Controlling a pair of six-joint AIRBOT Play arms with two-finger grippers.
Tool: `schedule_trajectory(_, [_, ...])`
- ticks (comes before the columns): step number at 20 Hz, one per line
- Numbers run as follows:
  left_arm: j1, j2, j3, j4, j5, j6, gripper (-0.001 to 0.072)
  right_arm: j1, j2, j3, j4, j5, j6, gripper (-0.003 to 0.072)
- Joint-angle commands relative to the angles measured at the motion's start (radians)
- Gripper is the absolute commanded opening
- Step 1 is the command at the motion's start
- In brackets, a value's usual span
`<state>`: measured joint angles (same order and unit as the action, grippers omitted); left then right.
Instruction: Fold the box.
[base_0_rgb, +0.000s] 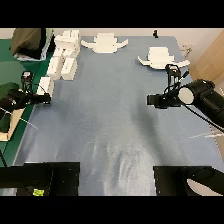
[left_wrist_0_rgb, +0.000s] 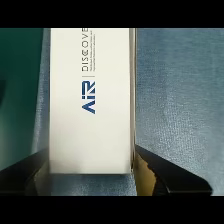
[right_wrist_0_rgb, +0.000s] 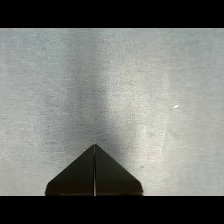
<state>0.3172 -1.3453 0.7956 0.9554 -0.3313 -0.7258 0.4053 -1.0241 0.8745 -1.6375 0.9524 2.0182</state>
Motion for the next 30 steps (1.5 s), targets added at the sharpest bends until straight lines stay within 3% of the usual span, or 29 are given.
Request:
schedule_trajectory(1, [0.003,0.01,0.001,-0.009,-0.028,0.0,0.0685,0.0,-0.001,0.001,0.0,0.0,0.0,0.0004])
schedule_trajectory(3, [0.011,0.049,0.002,0.019,-0.082,0.0,0.0686,0.0,-0.001,0.001,0.0,0.0,0.0,0.0003])
schedule_trajectory(5, [0.04,0.118,0.002,0.04,-0.224,-0.001,0.0685,0.0,-0.001,0.001,0.0,0.0,0.0,0.0003])
schedule_trajectory(8, [0.09,0.267,0.002,0.071,-0.436,-0.071,0.0685,0.0,-0.001,0.001,0.0,0.0,0.0,0.0003])
schedule_trajectory(11, [0.098,0.451,0.002,0.054,-0.528,-0.178,0.0682,0.0,-0.001,0.001,0.0,0.0,0.0,0.0003])
schedule_trajectory(12, [0.082,0.516,0.002,0.029,-0.549,-0.192,0.0526,0.0,-0.001,0.001,0.0,0.0,0.0,0.0003])
schedule_trajectory(13, [0.059,0.576,0.002,-0.003,-0.572,-0.192,0.0169,0.0,-0.001,0.001,0.0,0.0,0.0,0.0003])
schedule_trajectory(14, [0.032,0.624,0.002,-0.024,-0.586,-0.19,0.0018,0.0,-0.001,0.001,0.0,0.0,0.0,0.0003])
schedule_trajectory(16, [-0.058,0.675,0.003,-0.051,-0.585,-0.188,0.0017,0.0,-0.001,0.001,0.0,0.0,0.0,0.0003])
schedule_trajectory(19, [-0.252,0.597,0.053,-0.055,-0.585,-0.192,0.0018,0.0,-0.001,0.001,0.0,0.0,0.0,0.0003])
schedule_trajectory(23, [-0.451,0.364,0.187,-0.058,-0.586,-0.306,0.0018,0.0,-0.001,0.001,0.0,0.0,0.0,0.0003])
schedule_trajectory(26, [-0.516,0.248,0.235,-0.066,-0.584,-0.32,0.0018,0.0,-0.001,0.001,0.0,0.0,0.0,0.0003])
schedule_trajectory(30, [-0.541,0.194,0.235,-0.069,-0.586,-0.319,0.0018,0.0,-0.001,0.001,0.0,0.0,0.0,0.0003])
